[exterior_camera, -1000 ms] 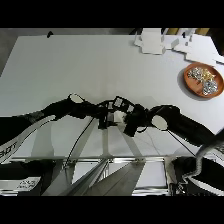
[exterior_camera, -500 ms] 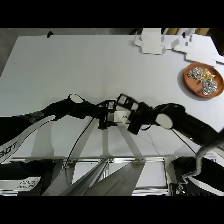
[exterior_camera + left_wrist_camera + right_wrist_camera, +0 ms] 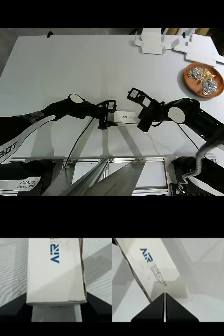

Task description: Fold the box and place the chain.

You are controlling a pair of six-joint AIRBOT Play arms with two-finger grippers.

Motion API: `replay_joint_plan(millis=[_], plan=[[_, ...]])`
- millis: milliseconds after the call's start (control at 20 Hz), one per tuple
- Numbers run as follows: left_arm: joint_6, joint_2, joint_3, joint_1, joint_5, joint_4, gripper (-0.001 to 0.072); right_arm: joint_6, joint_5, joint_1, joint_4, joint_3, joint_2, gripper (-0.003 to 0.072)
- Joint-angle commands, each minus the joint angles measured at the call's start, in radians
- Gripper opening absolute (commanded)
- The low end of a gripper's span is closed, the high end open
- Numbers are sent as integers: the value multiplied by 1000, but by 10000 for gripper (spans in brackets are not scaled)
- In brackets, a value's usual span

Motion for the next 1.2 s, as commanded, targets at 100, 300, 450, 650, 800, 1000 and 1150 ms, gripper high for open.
replay_joint_plan(millis=[100,300,450,650,800,1000,1150], plan=[[0,0,0,0,1,0,154,1,36,-7,-20,-3,-5,14],[0,0,0,0,1,0,154,1,27,-7,-21,-16,-5,14],[0,0,0,0,1,0,154,1,2,-7,-30,-54,-6,14],[0,0,0,0,1,0,154,1,1,-7,-30,-60,-6,14],[0,0,0,0,1,0,154,1,4,-7,-30,-59,0,14],[0,0,0,0,1,0,154,18,42,-7,-41,-16,38,14],[0,0,0,0,1,0,154,84,56,-7,-102,35,64,12]])
